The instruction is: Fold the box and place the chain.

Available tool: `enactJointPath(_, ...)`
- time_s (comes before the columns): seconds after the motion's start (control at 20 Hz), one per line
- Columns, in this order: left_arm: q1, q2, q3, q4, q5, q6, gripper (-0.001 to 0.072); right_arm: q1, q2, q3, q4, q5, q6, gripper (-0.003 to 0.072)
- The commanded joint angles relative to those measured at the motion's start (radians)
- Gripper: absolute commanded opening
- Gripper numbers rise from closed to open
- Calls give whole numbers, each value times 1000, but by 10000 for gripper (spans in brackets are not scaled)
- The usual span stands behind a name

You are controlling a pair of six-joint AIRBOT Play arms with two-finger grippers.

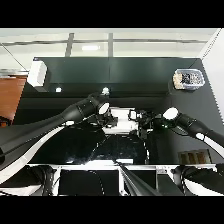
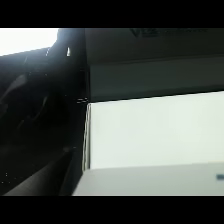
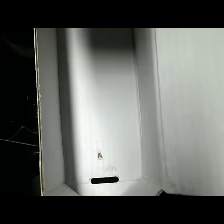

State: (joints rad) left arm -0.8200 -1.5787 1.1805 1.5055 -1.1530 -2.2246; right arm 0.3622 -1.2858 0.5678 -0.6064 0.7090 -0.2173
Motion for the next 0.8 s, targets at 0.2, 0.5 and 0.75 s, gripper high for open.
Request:
enactJointPath(0.2, -1, -3, 4, -7, 0, -27, 25, 1, -1, 0, 0, 0, 0, 56)
enactJointPath(0.5, 0, -3, 5, -6, 0, -32, 444, 1, -1, 0, 0, 0, 0, 56)
enactJointPath(0.75, 0, -4, 5, -3, 27, -55, 375, 1, -1, 0, 0, 0, 0, 56)
